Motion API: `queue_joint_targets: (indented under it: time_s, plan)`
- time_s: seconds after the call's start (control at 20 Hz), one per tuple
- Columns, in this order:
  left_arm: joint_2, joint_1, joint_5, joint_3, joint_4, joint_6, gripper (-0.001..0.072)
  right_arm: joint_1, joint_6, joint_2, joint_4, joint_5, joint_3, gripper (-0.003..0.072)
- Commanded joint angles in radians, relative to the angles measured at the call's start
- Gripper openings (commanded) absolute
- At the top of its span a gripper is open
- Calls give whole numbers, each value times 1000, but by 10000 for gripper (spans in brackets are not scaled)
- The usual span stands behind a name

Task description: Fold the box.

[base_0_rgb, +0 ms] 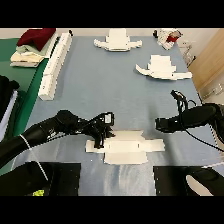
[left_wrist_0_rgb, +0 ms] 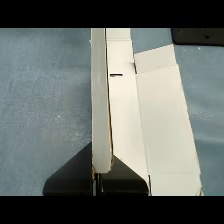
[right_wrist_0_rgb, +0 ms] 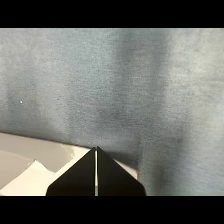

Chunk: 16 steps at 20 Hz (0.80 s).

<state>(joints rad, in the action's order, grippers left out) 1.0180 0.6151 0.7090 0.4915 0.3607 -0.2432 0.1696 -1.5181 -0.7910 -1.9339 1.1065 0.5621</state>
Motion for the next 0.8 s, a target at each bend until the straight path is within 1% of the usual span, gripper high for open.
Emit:
queue_joint_targets:
  time_s: [0.0, 0.25, 0.45, 0.75]
  plan:
    - [0, 0, 24, 1, -1, -8, 15, 1, 0, 0, 0, -1, -1, 12]
    - [0, 0, 17, 1, 0, -12, 14, 1, 0, 0, 0, -2, -1, 12]
    - [-1, 0, -48, 6, 0, -22, 14, 1, 0, 0, 0, -10, -1, 13]
    - [-1, 0, -48, 64, 36, -35, 14, 1, 0, 0, 0, -26, -1, 12]
